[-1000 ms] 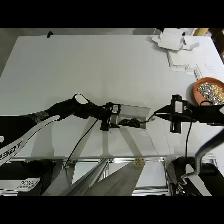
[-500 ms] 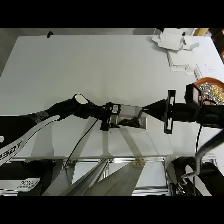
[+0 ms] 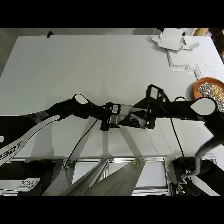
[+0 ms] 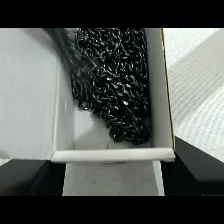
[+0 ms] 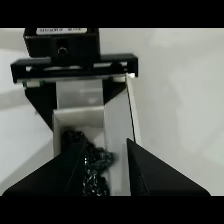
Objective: Fold the box and place the chain.
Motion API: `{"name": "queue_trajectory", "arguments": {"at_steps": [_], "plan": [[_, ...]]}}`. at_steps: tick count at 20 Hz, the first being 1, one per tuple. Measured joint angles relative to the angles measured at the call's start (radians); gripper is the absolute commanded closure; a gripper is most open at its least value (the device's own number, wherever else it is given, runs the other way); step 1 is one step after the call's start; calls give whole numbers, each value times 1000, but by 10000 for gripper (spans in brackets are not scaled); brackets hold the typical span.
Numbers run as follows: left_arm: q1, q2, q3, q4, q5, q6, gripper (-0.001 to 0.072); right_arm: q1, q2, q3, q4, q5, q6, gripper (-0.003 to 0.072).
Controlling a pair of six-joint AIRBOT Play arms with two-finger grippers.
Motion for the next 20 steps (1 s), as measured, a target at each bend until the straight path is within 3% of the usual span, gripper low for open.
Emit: {"name": "queue_trajectory", "arguments": {"at_steps": [2,3,5,8,11,17,20], "plan": [[0,0,0,0,0,0,277,37,-29,86,-119,18,102,398],[0,0,0,0,0,0,277,48,-47,141,-172,47,155,455],[0,0,0,0,0,0,277,63,-102,272,-282,129,270,659],[0,0,0,0,0,0,277,72,-191,402,-407,198,376,666],[0,0,0,0,0,0,277,76,-277,450,-476,213,425,666],[0,0,0,0,0,0,277,79,-356,431,-493,249,455,665],[0,0,0,0,0,0,277,95,-351,403,-474,291,463,619]]}}
